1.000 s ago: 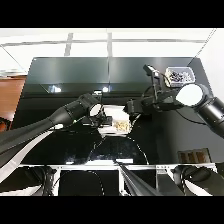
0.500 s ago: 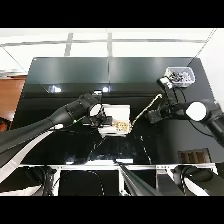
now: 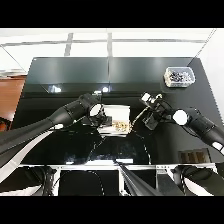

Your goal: Fold the box and place the chain.

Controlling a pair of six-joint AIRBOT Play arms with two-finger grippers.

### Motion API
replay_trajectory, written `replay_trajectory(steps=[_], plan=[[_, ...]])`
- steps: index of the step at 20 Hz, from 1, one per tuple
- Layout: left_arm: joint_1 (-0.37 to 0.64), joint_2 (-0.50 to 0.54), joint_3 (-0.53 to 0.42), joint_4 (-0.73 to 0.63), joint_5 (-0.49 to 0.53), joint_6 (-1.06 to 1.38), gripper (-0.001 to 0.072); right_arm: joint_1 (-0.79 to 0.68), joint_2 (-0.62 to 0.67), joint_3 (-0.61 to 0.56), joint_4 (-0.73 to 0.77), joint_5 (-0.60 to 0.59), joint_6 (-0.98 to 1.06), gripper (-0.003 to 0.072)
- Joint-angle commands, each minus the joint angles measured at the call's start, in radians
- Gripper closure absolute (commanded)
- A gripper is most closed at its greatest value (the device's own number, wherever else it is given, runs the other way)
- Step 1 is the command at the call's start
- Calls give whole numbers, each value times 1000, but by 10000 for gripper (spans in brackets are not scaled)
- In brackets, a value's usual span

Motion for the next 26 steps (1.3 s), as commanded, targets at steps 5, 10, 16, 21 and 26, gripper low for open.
replay_trajectory(steps=[5, 10, 16, 21, 26], plan=[[0, 0, 0, 0, -11, 0, 682, -107, -115, 10, 449, 180, -832, -12], [0, 0, 0, 0, -8, 0, 682, -107, -145, 10, 449, 174, -848, -11], [0, 0, 0, 0, -8, 0, 683, -107, -168, 10, 456, 162, -848, -11], [0, 0, 0, 0, -8, 0, 683, -107, -171, 10, 456, 157, -848, 30], [0, 0, 0, 0, -8, 0, 683, -106, -202, 10, 457, 142, -847, 30]])
